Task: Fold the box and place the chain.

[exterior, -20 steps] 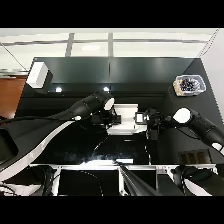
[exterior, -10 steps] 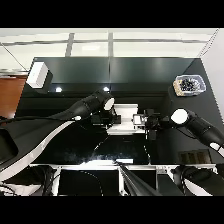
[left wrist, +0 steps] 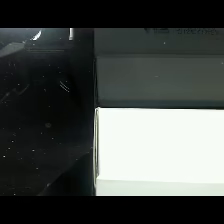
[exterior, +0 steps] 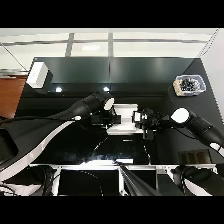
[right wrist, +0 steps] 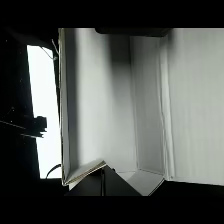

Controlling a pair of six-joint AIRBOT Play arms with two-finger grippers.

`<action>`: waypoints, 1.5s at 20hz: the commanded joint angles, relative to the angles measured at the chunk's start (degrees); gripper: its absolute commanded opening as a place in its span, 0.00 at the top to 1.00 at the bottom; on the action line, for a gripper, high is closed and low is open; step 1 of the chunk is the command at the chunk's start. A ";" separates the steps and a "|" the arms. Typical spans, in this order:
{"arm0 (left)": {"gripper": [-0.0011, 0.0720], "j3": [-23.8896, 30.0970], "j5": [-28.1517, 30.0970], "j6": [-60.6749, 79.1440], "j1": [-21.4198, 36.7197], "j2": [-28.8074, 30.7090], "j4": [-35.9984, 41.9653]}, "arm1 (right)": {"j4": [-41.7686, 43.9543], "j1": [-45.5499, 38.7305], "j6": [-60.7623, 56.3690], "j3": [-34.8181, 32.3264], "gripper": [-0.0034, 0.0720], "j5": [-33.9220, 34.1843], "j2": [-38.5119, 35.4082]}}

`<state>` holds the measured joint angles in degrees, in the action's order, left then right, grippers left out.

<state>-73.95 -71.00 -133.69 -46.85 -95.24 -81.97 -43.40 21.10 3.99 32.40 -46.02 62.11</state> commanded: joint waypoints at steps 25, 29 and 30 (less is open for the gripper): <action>0.95 -0.02 0.07 -0.04 0.04 -0.02 0.20 | -2.12 0.11 -0.90 -1.70 0.70 5.22 0.96; 0.95 -0.02 0.07 -0.04 0.04 -0.02 0.22 | 5.73 0.11 -0.92 -1.70 0.70 5.07 1.62; 0.95 -0.02 0.07 -0.02 0.04 -0.02 0.20 | 6.38 0.13 -0.94 -1.70 0.70 5.05 2.23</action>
<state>-73.95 -71.11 -133.69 -46.85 -95.24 -81.82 -41.67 21.17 2.59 30.70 -40.58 63.48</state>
